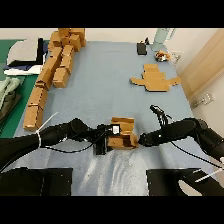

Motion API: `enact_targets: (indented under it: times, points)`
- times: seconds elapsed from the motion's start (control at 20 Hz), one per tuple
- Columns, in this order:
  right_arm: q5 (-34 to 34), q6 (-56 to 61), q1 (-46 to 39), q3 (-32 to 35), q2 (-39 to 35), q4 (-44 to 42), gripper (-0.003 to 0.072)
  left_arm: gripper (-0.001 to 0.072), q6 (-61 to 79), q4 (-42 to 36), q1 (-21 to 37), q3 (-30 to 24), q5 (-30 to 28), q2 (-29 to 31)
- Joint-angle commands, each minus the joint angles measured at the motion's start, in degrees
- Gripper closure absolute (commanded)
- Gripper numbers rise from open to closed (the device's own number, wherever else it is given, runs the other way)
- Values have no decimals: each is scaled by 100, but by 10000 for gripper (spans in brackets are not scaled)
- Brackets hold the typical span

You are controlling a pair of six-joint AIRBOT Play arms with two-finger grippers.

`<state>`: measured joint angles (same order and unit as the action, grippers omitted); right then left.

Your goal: Fold the box.

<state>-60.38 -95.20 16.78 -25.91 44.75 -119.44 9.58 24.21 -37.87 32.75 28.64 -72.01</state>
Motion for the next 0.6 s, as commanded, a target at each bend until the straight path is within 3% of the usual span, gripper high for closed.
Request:
enact_targets:
  times: [0.0,0.25,0.3,0.35,0.4,0.55]
  points:
    - [52,-181,4,-9,-7,-363,454,105,0,2,2,4,0,-2]
    - [149,-243,4,-9,-7,-542,454,105,0,2,2,4,0,-2]
    - [157,-240,7,-9,-4,-555,431,105,0,2,2,4,0,-2]
    - [170,-240,11,-9,-4,-560,332,105,0,2,2,4,0,-2]
    - [195,-240,11,-9,-4,-579,300,105,0,2,2,4,0,-2]
    - [214,-240,11,-9,7,-601,300,105,0,2,2,4,0,-2]
